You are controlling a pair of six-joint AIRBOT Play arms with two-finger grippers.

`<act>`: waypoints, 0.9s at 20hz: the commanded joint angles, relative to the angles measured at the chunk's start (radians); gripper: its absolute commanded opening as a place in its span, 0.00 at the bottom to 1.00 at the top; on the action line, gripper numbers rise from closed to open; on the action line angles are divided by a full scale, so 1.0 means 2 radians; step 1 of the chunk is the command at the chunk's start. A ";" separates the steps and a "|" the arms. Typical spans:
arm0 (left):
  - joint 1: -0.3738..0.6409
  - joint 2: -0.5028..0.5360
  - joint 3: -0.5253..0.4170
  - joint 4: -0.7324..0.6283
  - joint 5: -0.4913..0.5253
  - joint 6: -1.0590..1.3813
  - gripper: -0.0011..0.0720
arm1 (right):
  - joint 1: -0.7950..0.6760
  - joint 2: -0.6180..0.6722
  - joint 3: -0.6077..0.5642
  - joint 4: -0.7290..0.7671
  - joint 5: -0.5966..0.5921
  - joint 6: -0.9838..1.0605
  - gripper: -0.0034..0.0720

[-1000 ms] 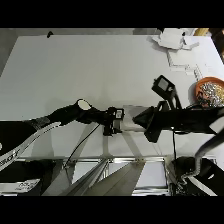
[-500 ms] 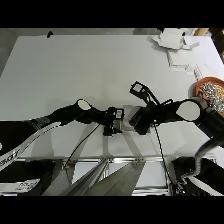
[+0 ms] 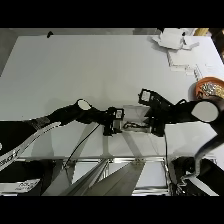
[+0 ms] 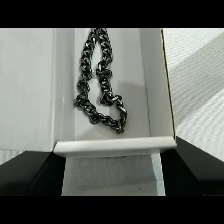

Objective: Fold the box and place the chain.

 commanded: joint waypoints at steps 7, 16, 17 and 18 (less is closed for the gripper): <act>0.000 0.000 0.000 0.000 0.000 0.000 0.44 | -0.119 -0.018 -0.099 -0.068 -0.035 -0.244 0.34; 0.000 0.000 0.000 0.000 0.000 0.000 0.44 | -0.119 -0.109 -0.112 -0.069 -0.092 -0.331 0.34; 0.000 0.000 0.000 0.000 0.000 0.000 0.44 | -0.119 -0.114 -0.112 -0.068 -0.092 -0.339 0.34; 0.000 0.000 0.000 0.000 0.000 0.000 0.44 | -0.119 -0.119 -0.112 -0.068 -0.092 -0.343 0.34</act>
